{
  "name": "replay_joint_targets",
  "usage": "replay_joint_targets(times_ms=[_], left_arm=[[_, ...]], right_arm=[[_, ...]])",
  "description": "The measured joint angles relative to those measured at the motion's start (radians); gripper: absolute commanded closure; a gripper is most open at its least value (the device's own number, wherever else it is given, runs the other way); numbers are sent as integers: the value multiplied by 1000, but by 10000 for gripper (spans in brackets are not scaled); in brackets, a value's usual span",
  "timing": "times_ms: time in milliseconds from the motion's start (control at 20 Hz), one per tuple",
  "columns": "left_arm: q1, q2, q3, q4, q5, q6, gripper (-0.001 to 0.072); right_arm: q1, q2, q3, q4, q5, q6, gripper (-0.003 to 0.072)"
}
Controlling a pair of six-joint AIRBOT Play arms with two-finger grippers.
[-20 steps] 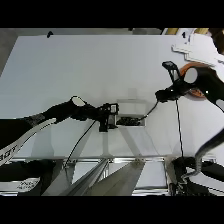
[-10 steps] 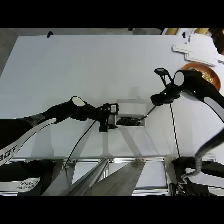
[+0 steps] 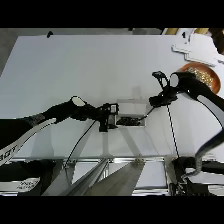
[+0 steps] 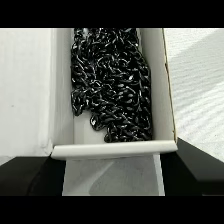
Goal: Fold the box and place the chain.
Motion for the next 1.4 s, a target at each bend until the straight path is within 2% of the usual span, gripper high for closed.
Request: replay_joint_targets(times_ms=[100,200,250,550,800,1050,1250,1400], left_arm=[[0,0,0,0,0,0,540],[0,0,0,0,0,0,540],[0,0,0,0,0,0,540],[0,0,0,0,0,0,540],[0,0,0,0,0,0,540],[0,0,0,0,0,0,540],[0,0,0,0,0,0,540],[0,0,0,0,0,0,540]], right_arm=[[0,-4,0,0,-1,0,502],[0,-6,0,-2,-2,0,644],[0,-6,0,-3,-2,1,666],[0,54,0,-7,34,-9,666],[13,276,0,40,99,-25,666],[96,515,0,79,209,-50,666],[188,610,0,141,278,-66,666],[249,633,0,232,266,-95,666]])
